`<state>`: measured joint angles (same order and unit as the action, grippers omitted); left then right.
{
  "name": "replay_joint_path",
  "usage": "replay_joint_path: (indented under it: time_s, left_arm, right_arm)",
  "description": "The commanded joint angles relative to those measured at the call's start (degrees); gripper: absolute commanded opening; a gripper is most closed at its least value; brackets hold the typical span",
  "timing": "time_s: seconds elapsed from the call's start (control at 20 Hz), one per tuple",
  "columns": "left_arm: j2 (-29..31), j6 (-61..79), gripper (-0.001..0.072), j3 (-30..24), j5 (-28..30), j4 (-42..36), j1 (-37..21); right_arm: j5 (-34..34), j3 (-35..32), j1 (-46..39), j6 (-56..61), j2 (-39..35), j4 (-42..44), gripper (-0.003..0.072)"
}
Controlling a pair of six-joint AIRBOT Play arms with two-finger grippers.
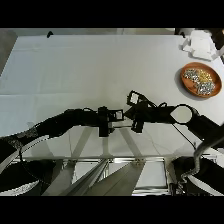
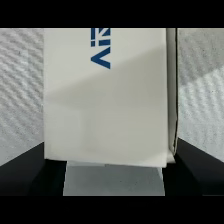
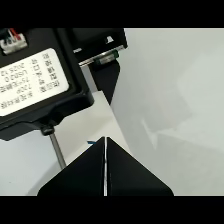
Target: Fold the box and place the chain.
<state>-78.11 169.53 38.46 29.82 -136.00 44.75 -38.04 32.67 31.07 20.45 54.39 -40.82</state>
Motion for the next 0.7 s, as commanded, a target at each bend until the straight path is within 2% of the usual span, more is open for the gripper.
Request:
replay_joint_path:
  time_s: [0.0, 0.2, 0.3, 0.65]
  left_arm:
    - [0.0, 0.0, 0.0135, 0.0, 0.0, 0.0, 0.0]
    - [0.0, 0.0, 0.0136, 0.0, 0.0, 0.0, 0.0]
    - [0.0, 0.0, 0.0135, 0.0, 0.0, 0.0, 0.0]
    - [0.0, 0.0, 0.0136, 0.0, 0.0, 0.0, 0.0]
  right_arm:
    - [0.2, -3.4, 0.0, -6.2, -1.2, 9.8, 0.002]
    - [2.8, -11.0, 0.0, -21.7, -1.0, 28.4, 0.0019]
    - [3.1, -12.4, 0.0, -26.8, 0.5, 35.0, 0.0019]
    - [2.6, -12.5, -0.7, -28.1, 4.3, 36.4, 0.0019]
